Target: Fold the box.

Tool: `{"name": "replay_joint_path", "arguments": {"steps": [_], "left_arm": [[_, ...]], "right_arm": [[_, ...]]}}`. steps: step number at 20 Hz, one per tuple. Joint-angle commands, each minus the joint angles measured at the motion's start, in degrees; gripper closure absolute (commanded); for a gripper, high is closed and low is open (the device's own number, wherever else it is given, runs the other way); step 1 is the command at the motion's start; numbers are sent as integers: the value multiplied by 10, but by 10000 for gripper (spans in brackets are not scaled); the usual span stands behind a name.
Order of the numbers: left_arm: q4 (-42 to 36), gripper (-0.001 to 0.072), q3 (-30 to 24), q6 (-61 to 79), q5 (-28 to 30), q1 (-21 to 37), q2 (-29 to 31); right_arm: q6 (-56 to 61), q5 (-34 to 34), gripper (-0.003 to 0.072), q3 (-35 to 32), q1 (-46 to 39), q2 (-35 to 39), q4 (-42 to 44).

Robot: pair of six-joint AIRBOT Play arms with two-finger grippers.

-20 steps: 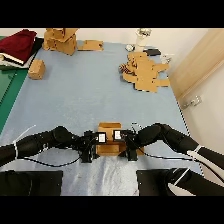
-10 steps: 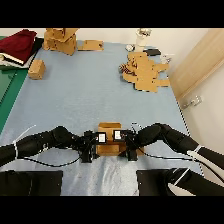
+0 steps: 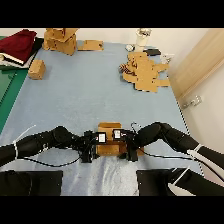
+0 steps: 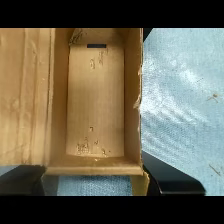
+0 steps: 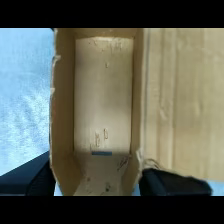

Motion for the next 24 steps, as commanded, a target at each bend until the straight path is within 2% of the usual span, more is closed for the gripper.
{"name": "replay_joint_path", "arguments": {"steps": [1,6,9,13,16,19,24], "left_arm": [[0,256,0,0,0,0,0],[0,256,0,0,0,0,0],[0,255,0,0,0,0,0],[0,255,0,0,0,0,0],[0,256,0,0,0,0,0],[0,256,0,0,0,0,0],[0,256,0,0,0,0,0]], "right_arm": [[108,-40,-29,16,0,10,-31],[211,-95,-28,17,0,97,-115],[327,-142,-26,17,0,162,-130],[605,-150,-21,17,0,235,-124],[888,-150,11,12,1,250,-123],[1080,-111,11,0,1,248,-93],[1098,7,11,0,0,227,-116]]}}
